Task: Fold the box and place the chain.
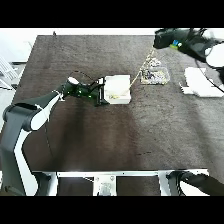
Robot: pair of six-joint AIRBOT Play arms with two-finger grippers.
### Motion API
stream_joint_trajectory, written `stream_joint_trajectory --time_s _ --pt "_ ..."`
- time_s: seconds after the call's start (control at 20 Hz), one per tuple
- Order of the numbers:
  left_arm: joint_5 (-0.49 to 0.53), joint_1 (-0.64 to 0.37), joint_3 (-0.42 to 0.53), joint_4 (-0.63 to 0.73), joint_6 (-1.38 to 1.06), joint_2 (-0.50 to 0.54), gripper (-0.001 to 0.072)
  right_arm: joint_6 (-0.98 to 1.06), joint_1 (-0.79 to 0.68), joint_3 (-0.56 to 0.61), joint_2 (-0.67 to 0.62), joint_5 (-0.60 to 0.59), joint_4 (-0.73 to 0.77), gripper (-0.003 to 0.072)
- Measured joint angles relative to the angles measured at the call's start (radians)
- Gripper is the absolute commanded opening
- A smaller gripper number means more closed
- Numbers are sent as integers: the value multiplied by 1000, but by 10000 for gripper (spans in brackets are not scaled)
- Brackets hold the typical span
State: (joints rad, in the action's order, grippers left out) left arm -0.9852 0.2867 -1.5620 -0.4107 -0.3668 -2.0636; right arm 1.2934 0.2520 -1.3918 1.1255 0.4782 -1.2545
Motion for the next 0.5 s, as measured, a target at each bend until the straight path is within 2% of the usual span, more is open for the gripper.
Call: stream_joint_trajectory --time_s 0.2,0.5 --pt "0 0 0 0 0 0 620 83 145 -51 -79 -3 -183 6" --pt "-1 0 0 0 0 0 619 175 335 -110 -89 -14 -393 6"
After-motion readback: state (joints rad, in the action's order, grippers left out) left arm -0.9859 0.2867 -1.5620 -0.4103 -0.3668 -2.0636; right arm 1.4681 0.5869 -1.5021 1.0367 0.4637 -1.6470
